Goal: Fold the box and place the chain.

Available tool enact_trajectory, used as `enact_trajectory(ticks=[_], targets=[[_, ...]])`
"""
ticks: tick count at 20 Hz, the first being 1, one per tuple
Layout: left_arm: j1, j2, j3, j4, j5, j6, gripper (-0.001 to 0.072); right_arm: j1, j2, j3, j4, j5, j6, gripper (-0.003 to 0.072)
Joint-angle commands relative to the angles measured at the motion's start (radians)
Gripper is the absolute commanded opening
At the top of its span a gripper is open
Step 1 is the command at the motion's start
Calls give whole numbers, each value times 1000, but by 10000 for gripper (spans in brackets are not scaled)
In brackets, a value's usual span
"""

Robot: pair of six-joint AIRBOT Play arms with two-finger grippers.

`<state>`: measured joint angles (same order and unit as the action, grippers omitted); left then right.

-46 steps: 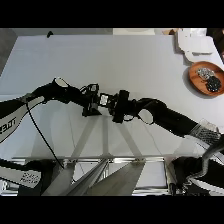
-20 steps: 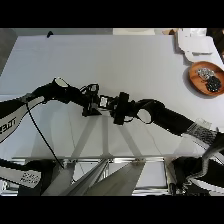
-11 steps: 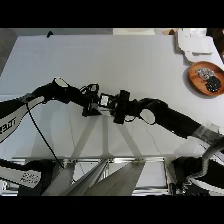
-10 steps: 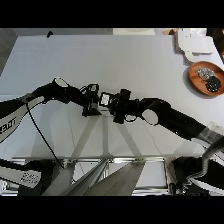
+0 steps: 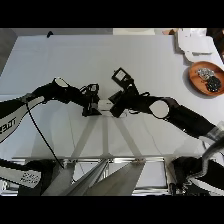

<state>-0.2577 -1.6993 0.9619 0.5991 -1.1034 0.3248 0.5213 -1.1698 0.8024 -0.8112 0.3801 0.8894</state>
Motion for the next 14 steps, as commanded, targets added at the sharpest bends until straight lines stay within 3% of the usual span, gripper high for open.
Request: enact_trajectory(ticks=[1, 7, 14], targets=[[0, 1, 0, 0, 0, 0, 261, -52, -80, 1, 264, 43, 86, 15], [1, 1, 0, 0, 0, 0, 261, -66, -215, 1, 303, 150, 131, 15], [1, 1, 0, 0, 0, 0, 261, -61, -224, 1, 273, 155, 130, 14]])
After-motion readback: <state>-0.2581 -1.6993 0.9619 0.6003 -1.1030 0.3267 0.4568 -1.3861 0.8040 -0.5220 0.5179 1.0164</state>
